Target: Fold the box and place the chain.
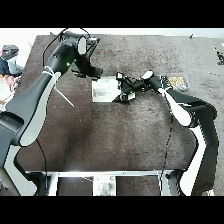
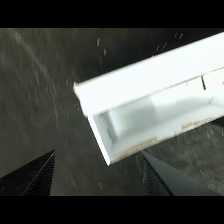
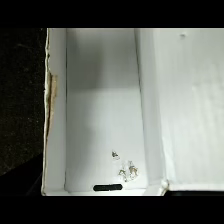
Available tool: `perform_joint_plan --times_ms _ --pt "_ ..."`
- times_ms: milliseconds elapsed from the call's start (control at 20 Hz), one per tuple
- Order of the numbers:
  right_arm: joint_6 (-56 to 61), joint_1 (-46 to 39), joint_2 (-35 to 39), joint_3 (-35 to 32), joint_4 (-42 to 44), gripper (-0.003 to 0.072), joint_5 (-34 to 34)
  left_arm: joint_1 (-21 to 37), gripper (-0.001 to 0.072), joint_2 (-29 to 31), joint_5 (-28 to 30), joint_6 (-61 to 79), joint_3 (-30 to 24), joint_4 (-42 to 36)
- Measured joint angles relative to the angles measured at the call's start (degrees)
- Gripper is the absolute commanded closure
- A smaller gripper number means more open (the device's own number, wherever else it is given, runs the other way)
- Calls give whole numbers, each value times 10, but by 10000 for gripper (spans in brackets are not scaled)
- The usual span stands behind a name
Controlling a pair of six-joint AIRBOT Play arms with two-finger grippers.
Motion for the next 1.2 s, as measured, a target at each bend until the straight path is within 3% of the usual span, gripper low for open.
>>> perform_joint_plan --times_ms 250,500,550,600,700,900,1200 --pt "0 0 0 0 0 266 0 35 129 4 83 172 0 -72" --pt "0 0 0 0 0 266 0 146 127 5 129 438 -43 -345" --pt "0 0 0 0 0 265 0 169 95 4 134 501 -62 -400" --pt "0 0 0 0 0 265 0 186 -3 2 135 557 -80 -440" --pt "0 0 0 0 0 266 0 216 -9 -5 132 664 -118 -496" --pt "0 0 0 0 0 266 0 239 -11 -38 95 841 -171 -559" --pt "0 0 0 0 0 266 0 246 -11 -88 68 1010 -195 -593"
